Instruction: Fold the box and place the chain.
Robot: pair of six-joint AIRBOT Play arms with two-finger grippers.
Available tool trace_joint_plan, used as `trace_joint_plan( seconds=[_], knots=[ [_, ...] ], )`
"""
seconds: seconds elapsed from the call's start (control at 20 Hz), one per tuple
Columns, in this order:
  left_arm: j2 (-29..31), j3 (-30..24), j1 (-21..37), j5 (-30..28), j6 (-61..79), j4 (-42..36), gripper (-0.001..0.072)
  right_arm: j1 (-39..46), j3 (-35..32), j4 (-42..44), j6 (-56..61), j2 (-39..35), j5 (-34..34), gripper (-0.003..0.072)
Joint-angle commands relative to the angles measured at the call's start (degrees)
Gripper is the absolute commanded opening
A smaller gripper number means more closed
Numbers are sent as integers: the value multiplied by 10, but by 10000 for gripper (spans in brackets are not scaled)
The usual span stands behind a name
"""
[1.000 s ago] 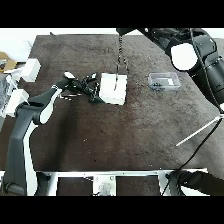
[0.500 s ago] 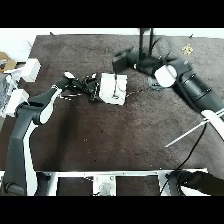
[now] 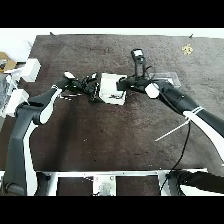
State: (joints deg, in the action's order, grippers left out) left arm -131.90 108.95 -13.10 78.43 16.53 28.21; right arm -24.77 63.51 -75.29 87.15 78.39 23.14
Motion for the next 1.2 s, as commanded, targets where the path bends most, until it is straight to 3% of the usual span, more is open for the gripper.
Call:
trace_joint_plan(
  seconds=[0.0,0.1,0.3,0.65,0.95,1.1,1.15],
  knots=[
    [0,0,0,0,0,0,408,70,-30,1,38,-47,95,351],
    [0,0,0,0,0,0,408,127,-86,-1,73,-66,85,355],
    [0,1,0,0,0,0,407,212,-172,50,119,-30,-60,319],
    [0,1,0,0,0,0,407,204,-69,120,115,133,-118,328],
    [0,0,1,0,0,0,408,205,1,143,120,203,-126,325],
    [0,1,0,0,0,0,407,203,6,153,120,204,-127,7],
    [0,1,0,0,0,0,407,200,6,151,114,190,-114,6]
  ],
)
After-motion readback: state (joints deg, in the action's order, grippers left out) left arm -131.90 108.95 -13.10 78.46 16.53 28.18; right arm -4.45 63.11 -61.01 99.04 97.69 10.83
